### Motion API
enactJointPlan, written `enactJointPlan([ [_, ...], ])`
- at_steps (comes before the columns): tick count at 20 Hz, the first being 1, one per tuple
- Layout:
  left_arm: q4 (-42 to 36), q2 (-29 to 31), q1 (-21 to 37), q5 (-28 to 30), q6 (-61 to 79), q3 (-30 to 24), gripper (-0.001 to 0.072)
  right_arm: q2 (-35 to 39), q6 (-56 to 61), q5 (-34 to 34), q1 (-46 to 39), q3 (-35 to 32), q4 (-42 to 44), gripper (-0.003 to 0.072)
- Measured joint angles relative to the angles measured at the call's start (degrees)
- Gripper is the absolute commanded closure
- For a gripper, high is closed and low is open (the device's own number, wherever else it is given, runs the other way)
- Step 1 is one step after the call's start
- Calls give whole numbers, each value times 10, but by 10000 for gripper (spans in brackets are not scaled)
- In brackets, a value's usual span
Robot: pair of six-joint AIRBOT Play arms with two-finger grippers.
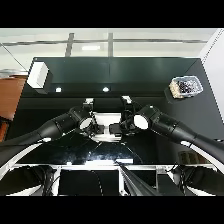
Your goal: Fold the box and place the chain.
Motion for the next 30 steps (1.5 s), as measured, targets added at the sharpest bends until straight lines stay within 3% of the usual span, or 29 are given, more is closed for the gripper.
enactJointPlan([
  [1,0,0,0,0,0,0,679,0,2,0,0,0,0,374],
  [2,0,0,0,0,0,0,679,-2,3,0,0,0,-1,385],
  [14,0,0,0,0,0,0,679,-32,34,-3,17,6,-31,386],
  [22,0,0,0,0,0,0,679,-70,71,34,21,53,-75,387],
  [23,0,0,0,0,0,0,679,-75,79,38,21,57,-77,464],
  [30,0,0,0,0,0,0,679,-86,122,52,22,69,-89,466],
])
